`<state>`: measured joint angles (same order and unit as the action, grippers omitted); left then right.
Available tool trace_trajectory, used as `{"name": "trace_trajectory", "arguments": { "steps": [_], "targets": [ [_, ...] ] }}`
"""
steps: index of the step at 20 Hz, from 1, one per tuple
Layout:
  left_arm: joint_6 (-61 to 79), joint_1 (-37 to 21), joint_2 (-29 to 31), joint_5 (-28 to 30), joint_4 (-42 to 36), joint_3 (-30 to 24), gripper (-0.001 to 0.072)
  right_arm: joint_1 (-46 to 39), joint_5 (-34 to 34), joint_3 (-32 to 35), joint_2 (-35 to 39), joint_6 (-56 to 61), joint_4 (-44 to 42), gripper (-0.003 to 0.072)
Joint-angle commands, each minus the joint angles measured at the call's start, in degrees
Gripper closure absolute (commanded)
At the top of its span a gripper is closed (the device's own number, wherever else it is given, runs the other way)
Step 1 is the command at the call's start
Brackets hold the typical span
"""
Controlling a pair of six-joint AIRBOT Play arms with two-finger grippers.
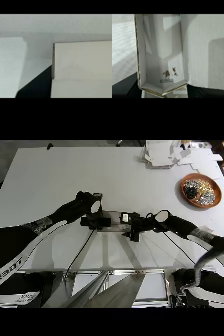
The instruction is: Fold the box and place the chain.
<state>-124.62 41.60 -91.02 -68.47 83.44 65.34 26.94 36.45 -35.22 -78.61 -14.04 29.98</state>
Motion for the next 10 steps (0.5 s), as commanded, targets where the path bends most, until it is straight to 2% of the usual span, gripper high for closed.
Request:
{"name": "trace_trajectory", "arguments": {
  "steps": [1, 10],
  "targets": [
    [0.13, 0.04, 0.02, -0.15, 0.0, 0.04, 0.0537, -0.02, 0.02, 0.0, 0.04, 0.04, -0.02, 0.0305],
    [0.09, 0.04, -0.35, 0.72, 0.02, 0.02, 0.0578, -0.02, 0.02, 0.0, 0.04, 0.04, -0.02, 0.0305]
  ]
}}
